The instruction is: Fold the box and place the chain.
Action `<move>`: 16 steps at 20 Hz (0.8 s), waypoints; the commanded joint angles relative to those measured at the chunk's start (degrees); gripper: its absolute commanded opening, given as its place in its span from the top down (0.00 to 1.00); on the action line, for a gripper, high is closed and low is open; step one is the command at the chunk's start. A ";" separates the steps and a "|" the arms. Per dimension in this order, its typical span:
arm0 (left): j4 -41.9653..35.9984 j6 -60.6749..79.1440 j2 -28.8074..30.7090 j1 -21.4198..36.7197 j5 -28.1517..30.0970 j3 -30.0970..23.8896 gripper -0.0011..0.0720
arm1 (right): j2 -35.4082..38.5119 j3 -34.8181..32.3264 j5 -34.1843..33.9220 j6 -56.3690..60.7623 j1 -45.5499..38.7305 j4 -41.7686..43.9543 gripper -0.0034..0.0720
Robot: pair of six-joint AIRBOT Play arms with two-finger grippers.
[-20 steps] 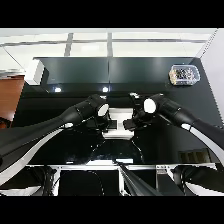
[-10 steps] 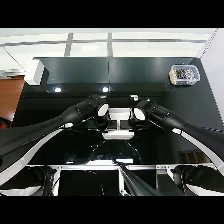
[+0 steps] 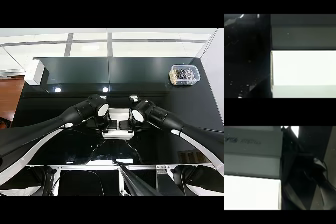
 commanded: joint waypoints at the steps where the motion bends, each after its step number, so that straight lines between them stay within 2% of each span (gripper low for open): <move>1: -0.02 0.04 -0.02 0.00 0.07 0.02 0.95 | 0.02 0.04 0.26 -1.09 0.04 -0.11 0.94; 5: -0.02 0.04 -0.02 0.00 0.09 0.04 0.95 | 0.07 0.07 0.39 -1.18 0.04 -0.09 0.94; 6: -0.02 0.04 -0.02 0.00 0.09 0.04 0.95 | 0.13 0.07 0.39 -1.18 0.04 -0.09 0.89; 7: -0.02 0.04 -0.02 0.00 0.09 0.04 0.95 | 0.20 0.07 0.37 -1.18 0.04 -0.09 0.61; 8: -0.02 0.04 -0.02 0.00 0.09 0.02 0.95 | 0.37 0.07 0.55 -1.22 0.04 -0.11 0.47; 12: -0.02 0.04 -0.02 0.00 0.07 0.04 0.95 | 4.46 0.07 1.38 -4.83 0.04 -1.09 0.46; 16: -0.02 0.04 -0.02 0.00 0.07 0.02 0.95 | 15.26 0.07 3.43 -5.97 0.02 -8.33 0.46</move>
